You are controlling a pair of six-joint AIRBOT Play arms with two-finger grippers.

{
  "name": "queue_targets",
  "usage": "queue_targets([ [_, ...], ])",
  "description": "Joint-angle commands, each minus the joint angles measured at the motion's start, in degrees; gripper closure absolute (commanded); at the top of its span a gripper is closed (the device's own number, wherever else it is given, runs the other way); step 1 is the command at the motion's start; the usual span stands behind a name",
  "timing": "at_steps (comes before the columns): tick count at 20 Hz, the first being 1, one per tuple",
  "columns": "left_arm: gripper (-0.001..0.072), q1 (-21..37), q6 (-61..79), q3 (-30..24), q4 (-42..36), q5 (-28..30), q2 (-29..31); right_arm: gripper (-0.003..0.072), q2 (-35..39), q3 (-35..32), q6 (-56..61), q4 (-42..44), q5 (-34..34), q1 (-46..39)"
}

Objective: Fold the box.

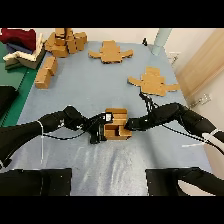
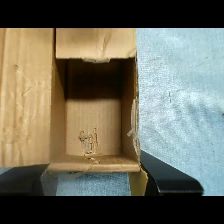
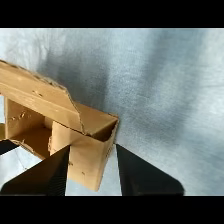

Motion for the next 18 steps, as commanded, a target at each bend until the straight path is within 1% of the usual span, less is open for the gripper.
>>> queue_targets([
  [1,0.0322,0.0,0.0,0.0,0.0,0.0,0.0,0.0237,-0.5,1.4,9.9,-8.1,0.6,3.8],
  [3,0.0322,0.0,0.0,0.0,0.0,0.0,0.0,0.0238,-1.1,2.4,18.3,-14.9,0.7,8.1],
  [5,0.0322,0.0,0.0,0.0,0.0,0.0,0.0,0.0237,-1.8,3.7,25.8,-19.3,1.1,11.6],
  [10,0.0321,0.0,0.0,0.0,0.0,0.0,0.0,0.0239,-4.4,6.3,39.9,-26.4,0.3,18.3],
  [12,0.0322,0.0,0.0,0.0,0.0,0.0,0.0,0.0239,-6.1,8.2,46.2,-31.3,-3.3,20.1],
  [15,0.0321,0.0,0.0,0.0,0.0,0.0,0.0,0.0253,-9.9,12.1,52.4,-36.7,-9.7,22.7],
  [18,0.0322,0.0,0.0,0.0,0.0,0.0,0.0,0.0253,-13.6,16.2,55.7,-39.2,-13.7,24.2],
])
